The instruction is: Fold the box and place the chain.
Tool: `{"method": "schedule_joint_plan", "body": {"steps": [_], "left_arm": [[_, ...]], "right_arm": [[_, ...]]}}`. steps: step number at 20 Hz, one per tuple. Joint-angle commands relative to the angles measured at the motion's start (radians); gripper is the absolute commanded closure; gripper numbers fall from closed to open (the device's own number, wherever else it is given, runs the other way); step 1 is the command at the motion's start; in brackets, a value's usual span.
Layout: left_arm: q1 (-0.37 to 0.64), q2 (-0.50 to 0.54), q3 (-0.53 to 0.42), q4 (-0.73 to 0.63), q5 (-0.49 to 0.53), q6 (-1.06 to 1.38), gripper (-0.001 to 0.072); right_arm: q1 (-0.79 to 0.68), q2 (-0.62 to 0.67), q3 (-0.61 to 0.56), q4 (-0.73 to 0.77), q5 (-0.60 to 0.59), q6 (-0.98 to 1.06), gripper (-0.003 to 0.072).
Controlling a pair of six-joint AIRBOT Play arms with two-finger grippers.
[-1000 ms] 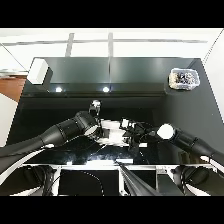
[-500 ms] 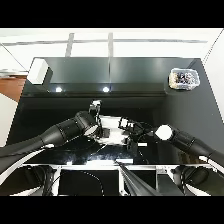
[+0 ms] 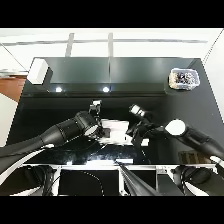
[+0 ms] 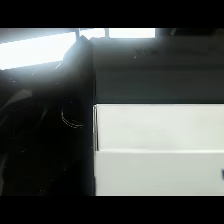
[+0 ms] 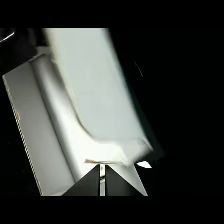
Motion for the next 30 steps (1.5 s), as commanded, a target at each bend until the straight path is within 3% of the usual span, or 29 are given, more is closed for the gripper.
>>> {"method": "schedule_joint_plan", "body": {"steps": [1, 4, 8, 10, 15, 20, 27, 28, 29, 30], "left_arm": [[0.0, -0.001, 0.0, 0.002, -0.001, 0.0, 0.0683], [0.0, -0.001, 0.0, 0.002, 0.0, 0.0, 0.0683], [0.0, -0.001, 0.0, 0.002, -0.002, 0.0, 0.0683], [0.0, -0.001, 0.0, 0.002, -0.001, 0.0, 0.0682], [0.0, -0.001, 0.0, -0.002, -0.002, 0.0, 0.0682], [0.0, -0.001, 0.0, -0.002, -0.002, 0.0, 0.0682], [0.0, -0.001, 0.0, -0.002, -0.002, 0.0, 0.0682], [0.0, -0.001, 0.0, -0.002, -0.003, 0.0, 0.0682], [0.0, -0.001, 0.0, -0.002, -0.002, 0.0, 0.0682], [0.0, -0.001, 0.0, -0.002, -0.002, 0.0, 0.0682]], "right_arm": [[-0.195, 0.132, 0.012, -0.093, 0.295, 0.354, 0.0646], [-0.415, 0.195, 0.007, -0.167, 0.465, 0.537, 0.0646], [-0.567, 0.189, -0.096, -0.274, 0.349, 0.846, 0.0646], [-0.584, 0.181, -0.148, -0.283, 0.33, 0.902, 0.0646], [-0.5, 0.177, -0.263, -0.051, 0.312, 0.864, 0.0646], [-0.3, 0.173, -0.266, 0.004, 0.113, 0.921, 0.0646], [-0.209, 0.111, -0.265, 0.146, 0.066, 0.87, 0.0645], [-0.199, 0.112, -0.264, 0.175, 0.068, 0.84, 0.0583], [-0.198, 0.112, -0.259, 0.186, 0.072, 0.83, 0.0401], [-0.199, 0.112, -0.247, 0.184, 0.079, 0.825, 0.0281]]}}
